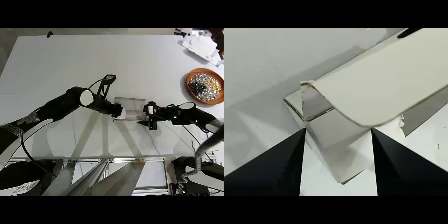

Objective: Fold the box and place the chain.

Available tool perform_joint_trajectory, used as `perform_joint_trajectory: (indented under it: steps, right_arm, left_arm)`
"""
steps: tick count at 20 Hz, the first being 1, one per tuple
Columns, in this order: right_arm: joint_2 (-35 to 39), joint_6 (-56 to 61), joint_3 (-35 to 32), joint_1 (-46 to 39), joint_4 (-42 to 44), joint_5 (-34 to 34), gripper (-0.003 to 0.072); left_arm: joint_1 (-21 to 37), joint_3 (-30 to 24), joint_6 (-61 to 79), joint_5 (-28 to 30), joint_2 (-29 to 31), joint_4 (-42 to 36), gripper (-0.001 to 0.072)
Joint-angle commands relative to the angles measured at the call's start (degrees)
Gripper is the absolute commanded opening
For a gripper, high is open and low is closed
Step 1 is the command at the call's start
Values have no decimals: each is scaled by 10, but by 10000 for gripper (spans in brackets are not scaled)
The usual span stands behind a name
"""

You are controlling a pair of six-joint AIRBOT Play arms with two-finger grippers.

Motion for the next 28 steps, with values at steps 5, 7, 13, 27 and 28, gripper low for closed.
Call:
perform_joint_trajectory:
  steps: [5, 7, 13, 27, 28]
  right_arm:
    - [0, 0, 0, 0, 0, 0, 419]
    - [0, 0, 0, 0, 0, 0, 419]
    - [0, 0, 0, 0, 0, 0, 419]
    - [0, 0, 0, 0, 0, 0, 419]
    - [0, 0, 0, 0, 0, 0, 419]
  left_arm:
    - [-13, 7, -110, -10, -5, 55, 450]
    - [-17, 7, -132, -9, -5, 66, 450]
    - [-34, 18, -199, 7, -20, 101, 448]
    - [-44, 49, -297, -76, -63, 135, 399]
    - [-44, 52, -297, -84, -63, 135, 399]
